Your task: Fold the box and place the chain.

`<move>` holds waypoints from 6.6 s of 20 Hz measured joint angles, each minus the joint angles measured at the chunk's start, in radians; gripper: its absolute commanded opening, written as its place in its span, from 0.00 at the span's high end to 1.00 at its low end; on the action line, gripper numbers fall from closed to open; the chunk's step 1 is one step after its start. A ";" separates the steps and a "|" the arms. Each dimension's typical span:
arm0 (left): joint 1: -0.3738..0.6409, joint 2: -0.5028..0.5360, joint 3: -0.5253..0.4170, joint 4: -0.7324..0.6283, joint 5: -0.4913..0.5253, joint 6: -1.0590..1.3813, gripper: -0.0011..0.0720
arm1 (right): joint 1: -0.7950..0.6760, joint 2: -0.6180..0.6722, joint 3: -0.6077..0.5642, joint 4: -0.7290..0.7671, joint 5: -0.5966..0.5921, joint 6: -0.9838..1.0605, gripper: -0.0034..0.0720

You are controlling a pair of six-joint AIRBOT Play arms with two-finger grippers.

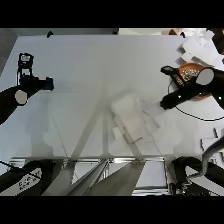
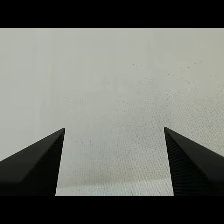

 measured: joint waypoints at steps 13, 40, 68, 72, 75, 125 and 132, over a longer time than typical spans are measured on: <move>0.000 0.000 0.000 0.000 0.000 0.000 0.03 | 0.058 -0.017 -0.177 0.396 -0.560 -0.040 0.94; 0.000 0.000 0.000 -0.024 -0.014 -0.002 0.08 | 0.141 -0.019 -0.366 0.543 -0.850 -0.074 0.94; -0.226 -0.612 0.945 -0.681 -1.011 0.660 0.03 | 0.141 -0.019 -0.366 0.543 -0.850 -0.075 0.94; -0.243 -0.702 1.014 -0.794 -1.071 0.742 0.03 | 0.141 -0.019 -0.366 0.543 -0.850 -0.075 0.94; -0.257 -0.734 1.030 -0.829 -1.086 0.782 0.03 | 0.141 -0.019 -0.366 0.543 -0.850 -0.075 0.94; -0.330 -0.829 1.039 -0.848 -1.231 1.055 0.98 | 0.142 -0.019 -0.366 0.546 -0.866 -0.069 0.29; -0.330 -0.718 1.039 -0.716 -1.238 0.921 0.99 | 0.085 0.048 -0.338 0.545 -0.881 -0.046 0.20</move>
